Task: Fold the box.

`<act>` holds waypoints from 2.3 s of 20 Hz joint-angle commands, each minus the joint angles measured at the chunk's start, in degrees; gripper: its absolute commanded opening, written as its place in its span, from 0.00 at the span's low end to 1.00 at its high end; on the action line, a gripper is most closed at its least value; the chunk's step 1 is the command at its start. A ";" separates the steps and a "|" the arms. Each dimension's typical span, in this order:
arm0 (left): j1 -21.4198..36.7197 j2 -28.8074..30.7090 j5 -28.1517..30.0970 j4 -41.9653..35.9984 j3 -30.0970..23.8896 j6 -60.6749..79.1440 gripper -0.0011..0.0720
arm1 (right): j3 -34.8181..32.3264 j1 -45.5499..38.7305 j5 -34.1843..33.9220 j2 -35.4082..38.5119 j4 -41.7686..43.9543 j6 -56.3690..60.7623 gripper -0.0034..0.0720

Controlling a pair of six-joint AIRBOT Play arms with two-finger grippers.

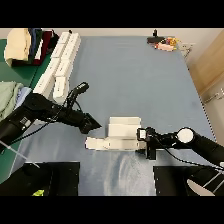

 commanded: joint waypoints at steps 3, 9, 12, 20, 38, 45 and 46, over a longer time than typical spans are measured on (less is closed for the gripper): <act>-4.74 5.62 -1.57 5.53 -0.11 14.25 0.03 | -0.02 0.04 0.02 0.04 0.00 0.00 0.72; -6.34 5.55 5.29 9.53 -2.58 16.48 0.96 | -0.02 0.04 0.02 0.04 0.00 0.00 0.72; -6.93 5.55 8.46 9.60 -7.56 26.91 0.96 | -0.02 0.04 0.02 0.04 0.00 0.00 0.72; -13.29 -0.90 18.93 0.87 -13.97 39.45 0.96 | -0.02 0.04 0.02 0.04 0.00 0.00 0.72; -20.15 -8.98 24.57 -9.18 -12.90 44.68 0.32 | -0.02 0.04 0.02 0.04 0.00 0.00 0.72; -21.22 -11.58 25.24 -14.73 -12.92 49.09 0.90 | -0.02 0.04 0.02 0.04 0.00 0.00 0.72; -21.22 -11.58 25.57 -14.71 -12.96 48.81 0.92 | -0.02 0.04 0.02 0.04 0.00 0.00 0.72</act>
